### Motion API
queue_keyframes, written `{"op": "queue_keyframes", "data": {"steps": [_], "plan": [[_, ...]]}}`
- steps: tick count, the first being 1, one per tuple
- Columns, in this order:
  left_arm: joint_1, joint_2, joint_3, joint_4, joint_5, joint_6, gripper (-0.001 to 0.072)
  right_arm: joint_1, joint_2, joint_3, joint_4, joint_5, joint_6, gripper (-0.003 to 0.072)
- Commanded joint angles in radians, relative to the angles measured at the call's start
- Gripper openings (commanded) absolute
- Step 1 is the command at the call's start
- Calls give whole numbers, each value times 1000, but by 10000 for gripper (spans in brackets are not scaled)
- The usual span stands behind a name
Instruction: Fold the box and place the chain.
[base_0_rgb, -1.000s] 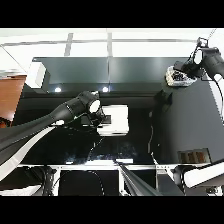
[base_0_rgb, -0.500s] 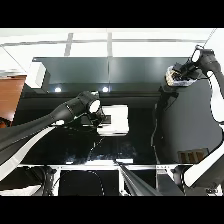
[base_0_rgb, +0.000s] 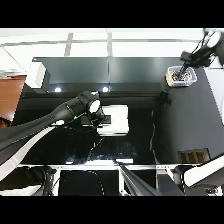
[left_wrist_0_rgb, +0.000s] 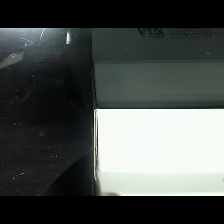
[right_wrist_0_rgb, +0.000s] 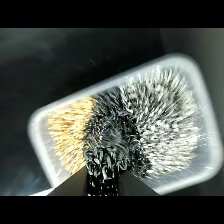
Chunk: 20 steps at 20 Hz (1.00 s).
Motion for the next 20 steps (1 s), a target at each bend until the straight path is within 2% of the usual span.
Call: {"op": "queue_keyframes", "data": {"steps": [1,7,10,16,20], "plan": [[0,0,0,-1,0,-1,28,38,198,11,10,35,-131,11],[0,0,0,-1,5,-1,28,128,488,11,18,2,-138,8],[0,0,0,-1,8,-1,28,161,609,11,84,21,-153,7],[0,0,0,0,11,-1,29,242,772,11,223,136,-161,8],[0,0,0,-1,10,-1,28,256,782,11,372,320,-161,10]]}}
